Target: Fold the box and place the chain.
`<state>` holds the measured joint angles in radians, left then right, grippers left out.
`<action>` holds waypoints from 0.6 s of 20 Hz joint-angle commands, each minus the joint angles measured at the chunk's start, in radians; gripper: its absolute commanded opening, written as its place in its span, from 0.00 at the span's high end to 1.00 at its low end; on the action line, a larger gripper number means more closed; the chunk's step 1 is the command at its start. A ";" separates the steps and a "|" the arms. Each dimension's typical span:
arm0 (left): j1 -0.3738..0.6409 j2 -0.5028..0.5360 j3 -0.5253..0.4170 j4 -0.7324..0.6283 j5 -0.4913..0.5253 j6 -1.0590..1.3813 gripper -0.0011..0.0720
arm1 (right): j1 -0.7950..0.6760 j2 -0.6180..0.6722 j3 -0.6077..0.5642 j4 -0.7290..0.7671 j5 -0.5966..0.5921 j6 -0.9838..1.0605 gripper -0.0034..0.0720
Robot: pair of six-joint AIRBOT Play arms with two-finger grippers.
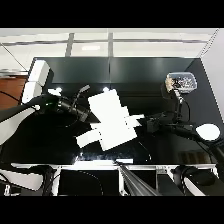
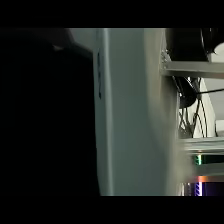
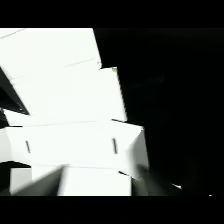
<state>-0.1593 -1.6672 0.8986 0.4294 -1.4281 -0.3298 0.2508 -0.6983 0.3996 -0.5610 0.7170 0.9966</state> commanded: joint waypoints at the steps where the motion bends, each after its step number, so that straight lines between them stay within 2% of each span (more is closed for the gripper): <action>1: 0.000 0.003 0.006 0.007 -0.074 0.083 0.95 | -0.063 0.003 0.058 -0.158 0.093 0.040 0.00; 4: -0.023 0.054 0.014 0.055 -0.086 0.102 0.96 | -0.209 0.003 0.220 -0.319 0.271 0.043 0.01; 6: -0.070 0.136 0.013 0.146 -0.014 0.122 0.96 | -0.287 0.003 0.317 -0.408 0.337 0.042 0.01; 8: -0.134 0.235 -0.004 0.192 0.105 0.182 0.96 | -0.340 0.003 0.388 -0.501 0.355 0.043 0.01; 12: -0.285 0.395 -0.118 0.214 0.481 0.394 0.96 | -0.328 0.001 0.405 -0.564 0.380 -0.072 0.01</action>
<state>-0.3496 -1.3746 0.8436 0.5987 -1.2240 -0.0750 -0.0647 -0.6964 0.7700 -1.0351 1.0531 1.0069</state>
